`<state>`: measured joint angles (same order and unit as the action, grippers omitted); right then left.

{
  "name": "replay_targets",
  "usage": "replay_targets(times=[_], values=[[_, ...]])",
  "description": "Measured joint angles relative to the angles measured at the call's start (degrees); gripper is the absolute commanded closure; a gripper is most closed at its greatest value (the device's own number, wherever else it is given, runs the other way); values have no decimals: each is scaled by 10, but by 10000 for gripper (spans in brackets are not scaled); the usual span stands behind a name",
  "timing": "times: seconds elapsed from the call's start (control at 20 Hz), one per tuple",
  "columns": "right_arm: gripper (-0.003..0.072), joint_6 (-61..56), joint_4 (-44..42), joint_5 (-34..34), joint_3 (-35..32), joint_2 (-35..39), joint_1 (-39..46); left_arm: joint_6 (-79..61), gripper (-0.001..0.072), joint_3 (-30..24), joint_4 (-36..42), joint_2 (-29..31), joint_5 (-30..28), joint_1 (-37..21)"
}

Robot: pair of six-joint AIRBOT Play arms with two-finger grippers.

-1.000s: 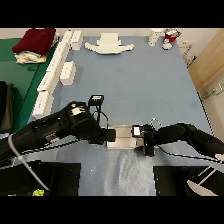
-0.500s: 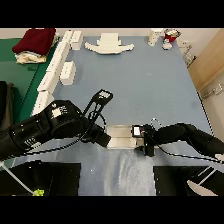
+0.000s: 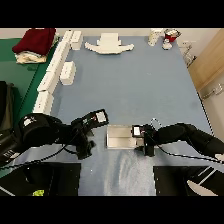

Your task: Fold the box.

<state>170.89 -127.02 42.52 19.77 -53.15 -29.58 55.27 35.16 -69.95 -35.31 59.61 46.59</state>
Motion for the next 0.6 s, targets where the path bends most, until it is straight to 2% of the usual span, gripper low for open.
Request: replay_targets(times=[0.15, 0.25, 0.45, 0.6], values=[[200, 0, 0, 0, 0, 0, 0, -172, 13, -70, 111, -9, -50, -87], [199, 0, 0, 0, 0, 0, 0, -281, 14, -105, 180, -30, -90, -123], [199, 0, 0, 0, 0, 0, 0, -471, 14, -136, 296, -94, -153, -151], [199, 0, 0, 0, 0, 0, 0, -577, 13, -143, 351, -146, -179, -158]])
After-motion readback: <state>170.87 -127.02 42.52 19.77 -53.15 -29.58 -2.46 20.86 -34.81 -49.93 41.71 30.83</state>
